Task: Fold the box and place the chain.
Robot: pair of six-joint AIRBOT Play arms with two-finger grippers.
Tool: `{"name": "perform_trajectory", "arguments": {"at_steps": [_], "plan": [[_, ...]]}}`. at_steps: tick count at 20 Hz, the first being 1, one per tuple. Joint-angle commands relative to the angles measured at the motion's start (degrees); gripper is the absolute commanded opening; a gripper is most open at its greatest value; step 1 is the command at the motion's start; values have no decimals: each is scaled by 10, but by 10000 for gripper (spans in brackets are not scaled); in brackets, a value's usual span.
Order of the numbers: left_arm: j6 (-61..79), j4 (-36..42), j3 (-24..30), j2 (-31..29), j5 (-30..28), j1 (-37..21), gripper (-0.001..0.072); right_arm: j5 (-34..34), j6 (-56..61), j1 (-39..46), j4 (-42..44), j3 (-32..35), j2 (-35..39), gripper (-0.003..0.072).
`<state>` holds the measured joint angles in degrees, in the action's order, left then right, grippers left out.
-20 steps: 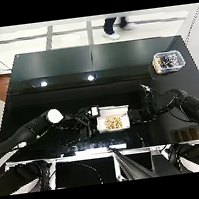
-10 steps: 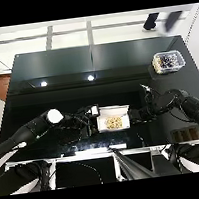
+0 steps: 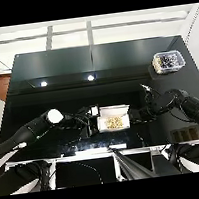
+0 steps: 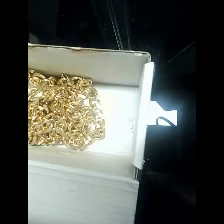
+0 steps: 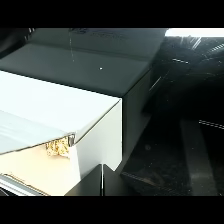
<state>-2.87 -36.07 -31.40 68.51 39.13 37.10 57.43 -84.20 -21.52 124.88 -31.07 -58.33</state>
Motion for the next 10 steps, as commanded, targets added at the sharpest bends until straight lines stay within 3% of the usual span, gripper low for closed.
{"name": "perform_trajectory", "arguments": {"at_steps": [1, 10], "plan": [[15, 20, 0, 0, -2, 1, 701, 0, 0, 0, 1, 0, 0, 21], [19, 25, 0, 0, 2, 0, 701, 0, 0, 0, 1, 0, 0, 21]]}}
